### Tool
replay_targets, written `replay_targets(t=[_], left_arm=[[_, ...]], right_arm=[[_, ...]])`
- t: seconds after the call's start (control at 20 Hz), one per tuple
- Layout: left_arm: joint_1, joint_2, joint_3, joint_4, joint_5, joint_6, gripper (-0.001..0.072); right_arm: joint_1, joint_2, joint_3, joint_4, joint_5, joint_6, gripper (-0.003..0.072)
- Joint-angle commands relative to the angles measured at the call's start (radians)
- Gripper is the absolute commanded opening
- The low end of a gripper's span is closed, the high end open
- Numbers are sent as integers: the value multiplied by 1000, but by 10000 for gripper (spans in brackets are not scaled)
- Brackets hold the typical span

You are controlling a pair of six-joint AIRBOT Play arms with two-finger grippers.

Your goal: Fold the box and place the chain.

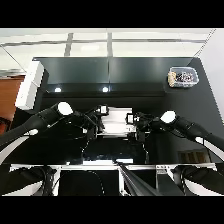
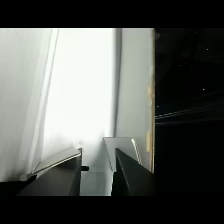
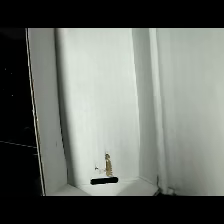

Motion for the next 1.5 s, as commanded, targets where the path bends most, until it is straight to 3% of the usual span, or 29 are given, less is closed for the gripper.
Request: replay_targets(t=[0.0, 0.05, 0.15, 0.2, 0.25, 0.3, 0.5, 0.65, 0.85, 0.95, 1.1, 1.45], left_arm=[[-3, -2, 0, 25, -4, -15, 171], [-2, -2, 0, 24, -4, -15, 134], [-3, -1, 0, 17, -4, -16, 306], [-1, 4, 1, 32, -4, -17, 248], [6, 19, 3, 77, -5, -41, 45], [18, 45, 8, 133, -12, -109, 26], [121, 225, 27, 369, -160, -366, 25], [272, 328, 9, 410, -168, -585, 27], [525, 296, -100, 388, -188, -1082, 27], [601, 240, -148, 275, -257, -1110, 27], [603, 140, -183, 113, -295, -1084, 26], [396, -13, -159, -41, -174, -1021, 27]], right_arm=[[0, 0, 0, 1, -2, 2, 405], [0, 0, 0, 1, -2, 2, 405], [0, 0, 0, 1, -2, 2, 405], [0, 0, 0, 1, -2, 2, 405], [0, 0, 0, 1, -2, 2, 405], [0, 0, 0, 1, -2, 2, 405], [0, 0, 0, 1, -2, 2, 405], [0, 0, 0, 1, -2, 2, 405], [0, 0, 0, 1, -2, 2, 405], [0, 0, 0, 1, -2, 2, 405], [0, 0, 0, 1, -2, 2, 405], [0, 0, 0, 1, -2, 2, 405]])
